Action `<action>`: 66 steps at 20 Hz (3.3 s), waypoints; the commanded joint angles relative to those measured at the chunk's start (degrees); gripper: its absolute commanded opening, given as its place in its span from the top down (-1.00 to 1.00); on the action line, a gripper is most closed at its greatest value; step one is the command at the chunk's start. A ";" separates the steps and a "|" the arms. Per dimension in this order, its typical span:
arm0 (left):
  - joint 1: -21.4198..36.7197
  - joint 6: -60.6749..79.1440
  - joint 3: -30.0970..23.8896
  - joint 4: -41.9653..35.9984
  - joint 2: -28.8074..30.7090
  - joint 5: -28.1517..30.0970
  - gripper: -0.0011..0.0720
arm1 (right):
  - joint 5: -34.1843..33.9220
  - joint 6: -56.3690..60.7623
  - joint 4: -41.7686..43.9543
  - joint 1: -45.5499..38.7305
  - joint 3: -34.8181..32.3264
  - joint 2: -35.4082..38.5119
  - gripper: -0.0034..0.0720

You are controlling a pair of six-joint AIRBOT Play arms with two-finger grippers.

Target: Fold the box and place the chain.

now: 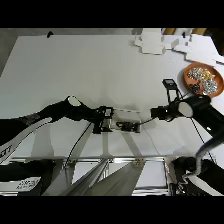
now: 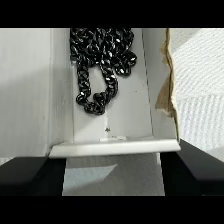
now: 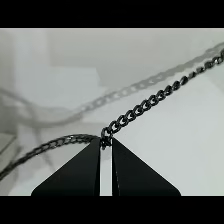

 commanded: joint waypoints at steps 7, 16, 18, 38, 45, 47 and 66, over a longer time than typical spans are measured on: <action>0.04 0.00 -0.02 0.00 0.04 0.02 0.66 | 3.50 -18.73 24.87 0.00 0.00 24.11 0.87; 0.04 0.00 -0.02 0.02 0.04 0.02 0.66 | 4.37 -38.05 44.28 0.00 0.00 28.65 0.87; 0.04 0.00 -0.02 0.02 0.04 0.02 0.66 | 3.21 -38.10 44.30 0.02 0.00 28.63 0.87; 0.04 0.00 -0.02 0.02 0.04 0.02 0.66 | -14.95 -38.73 31.63 19.52 0.00 7.28 0.87; 0.04 0.00 -0.02 0.02 0.04 0.02 0.66 | -15.17 -25.46 21.22 19.52 0.00 2.19 0.37; 0.04 0.00 -0.02 0.02 0.04 0.02 0.66 | -14.53 -23.69 21.46 19.47 0.87 2.62 0.23; 0.04 0.00 -0.02 0.02 0.04 0.02 0.66 | -0.24 -4.72 -3.21 -10.19 7.87 -7.41 0.30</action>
